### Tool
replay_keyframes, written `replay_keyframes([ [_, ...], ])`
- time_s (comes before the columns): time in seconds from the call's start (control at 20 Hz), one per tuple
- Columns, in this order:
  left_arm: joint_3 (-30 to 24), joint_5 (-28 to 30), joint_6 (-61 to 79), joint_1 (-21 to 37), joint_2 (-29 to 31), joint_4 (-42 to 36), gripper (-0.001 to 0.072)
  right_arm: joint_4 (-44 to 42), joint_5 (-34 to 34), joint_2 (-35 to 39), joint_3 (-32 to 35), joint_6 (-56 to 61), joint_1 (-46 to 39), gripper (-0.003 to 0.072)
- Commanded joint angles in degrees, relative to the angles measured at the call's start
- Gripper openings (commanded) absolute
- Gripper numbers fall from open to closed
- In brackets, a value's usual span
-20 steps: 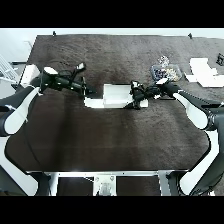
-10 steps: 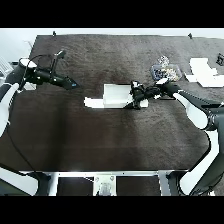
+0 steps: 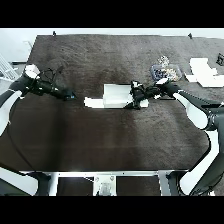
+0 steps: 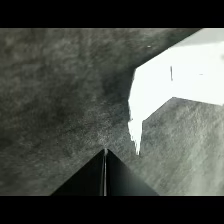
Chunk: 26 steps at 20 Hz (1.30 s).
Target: Fold the box and place the chain.
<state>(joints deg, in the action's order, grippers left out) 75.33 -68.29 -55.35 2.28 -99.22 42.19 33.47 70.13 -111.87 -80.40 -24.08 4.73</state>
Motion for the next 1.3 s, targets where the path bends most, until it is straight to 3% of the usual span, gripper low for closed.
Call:
replay_keyframes([
  [0.0, -1.2, 2.4, -3.4, -2.9, -1.2, -0.6, 0.002, 0.0, 0.0, 0.0, 0.0, 0.0, 0.0, 0.0599],
  [0.2, -1.2, 4.4, -4.8, -7.8, -4.8, -1.7, 0.002, 0.0, 0.0, 0.0, 0.0, 0.0, 0.0, 0.0599],
  [0.4, -1.1, 6.1, -1.6, -10.4, -5.6, -8.6, 0.0021, 0.0, 0.0, 0.0, 0.0, 0.0, 0.0, 0.0599],
  [0.6, -0.8, 5.0, 2.5, -11.2, -5.5, -17.3, 0.0022, 0.0, 0.0, 0.0, 0.0, 0.0, 0.0, 0.0599],
  [0.75, 0.8, 3.0, 3.4, -11.2, -5.5, -17.6, 0.0025, 0.0, 0.0, 0.0, 0.0, 0.0, 0.0, 0.0599],
  [0.8, 0.9, 3.0, 3.5, -11.2, -5.4, -17.9, 0.01, 0.0, 0.0, 0.0, 0.0, 0.0, 0.0, 0.0599],
  [0.85, 0.9, 2.9, 3.5, -11.2, -5.4, -18.3, 0.0292, 0.0, 0.0, 0.0, 0.0, 0.0, 0.0, 0.0599],
  [1.25, 0.9, 1.2, 4.9, -11.2, -5.4, -18.6, 0.0288, 0.0, 0.0, 0.0, 0.0, 0.0, 0.0, 0.0599],
])
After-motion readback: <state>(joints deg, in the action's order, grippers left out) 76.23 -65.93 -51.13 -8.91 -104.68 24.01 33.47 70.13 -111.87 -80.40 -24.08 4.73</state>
